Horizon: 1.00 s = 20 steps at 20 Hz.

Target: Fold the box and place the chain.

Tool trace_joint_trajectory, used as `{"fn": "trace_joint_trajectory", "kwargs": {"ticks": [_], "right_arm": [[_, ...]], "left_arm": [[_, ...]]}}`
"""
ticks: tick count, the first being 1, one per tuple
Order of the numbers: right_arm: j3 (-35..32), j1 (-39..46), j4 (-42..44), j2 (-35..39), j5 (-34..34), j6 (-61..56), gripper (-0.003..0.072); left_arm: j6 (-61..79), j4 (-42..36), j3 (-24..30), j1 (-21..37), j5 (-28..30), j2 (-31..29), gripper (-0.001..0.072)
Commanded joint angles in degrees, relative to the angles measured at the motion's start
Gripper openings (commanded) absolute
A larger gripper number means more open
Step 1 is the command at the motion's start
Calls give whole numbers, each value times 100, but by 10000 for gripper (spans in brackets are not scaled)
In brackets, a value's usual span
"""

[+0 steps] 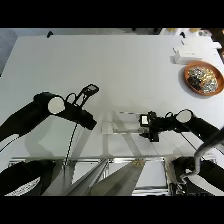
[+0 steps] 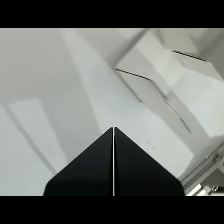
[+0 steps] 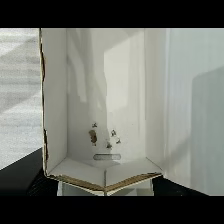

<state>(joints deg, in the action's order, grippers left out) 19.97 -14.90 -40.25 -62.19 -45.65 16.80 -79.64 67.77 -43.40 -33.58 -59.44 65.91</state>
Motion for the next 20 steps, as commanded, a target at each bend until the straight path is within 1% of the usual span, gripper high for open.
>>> {"fn": "trace_joint_trajectory", "kwargs": {"ticks": [1,3,5,10,14,18,20], "right_arm": [[0,2,0,4,-2,2,406],[0,2,0,4,-2,2,406],[0,2,0,4,-2,2,406],[0,2,0,4,-2,2,406],[0,2,0,4,-2,2,406],[0,2,0,4,-2,2,406],[0,2,0,4,-2,2,406]], "left_arm": [[-1045,-190,39,107,214,660,3],[-1043,-481,37,92,334,1019,3],[-1038,-662,37,24,444,1213,5],[-1014,-1104,37,-50,688,1250,7],[-944,-1241,37,-122,691,1257,7],[-881,-1333,37,-190,710,1434,7],[-791,-1425,37,-256,695,1416,7]]}}
